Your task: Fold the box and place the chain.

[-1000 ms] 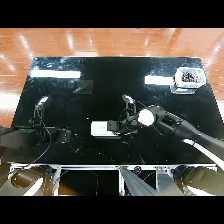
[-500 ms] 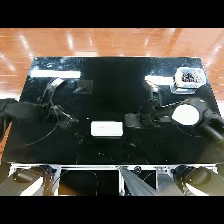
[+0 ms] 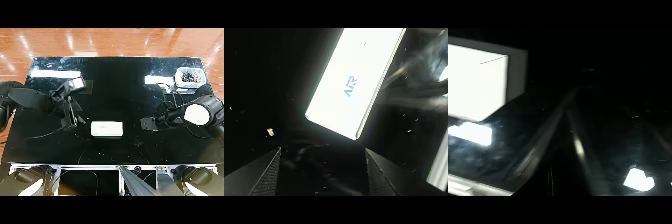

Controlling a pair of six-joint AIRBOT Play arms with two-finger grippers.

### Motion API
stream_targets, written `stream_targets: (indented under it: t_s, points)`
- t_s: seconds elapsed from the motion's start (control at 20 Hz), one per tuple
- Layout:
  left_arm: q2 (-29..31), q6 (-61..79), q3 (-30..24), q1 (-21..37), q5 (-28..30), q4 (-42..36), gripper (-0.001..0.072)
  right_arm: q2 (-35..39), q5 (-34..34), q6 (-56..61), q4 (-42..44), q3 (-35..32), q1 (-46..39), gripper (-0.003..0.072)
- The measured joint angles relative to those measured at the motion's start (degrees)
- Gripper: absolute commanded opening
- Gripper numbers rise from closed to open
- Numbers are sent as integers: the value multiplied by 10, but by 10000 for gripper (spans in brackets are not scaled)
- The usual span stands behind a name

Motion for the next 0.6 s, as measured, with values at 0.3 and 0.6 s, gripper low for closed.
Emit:
stream_targets:
  t_s: [0.3, 0.6]
  points:
    - [-11, 80, -24, -37, -80, 32, 622, 0, -17, 4, -45, 0, -5, 36]
    - [-31, 146, -74, -56, -102, -26, 621, 0, -37, 7, -62, 0, -8, 36]
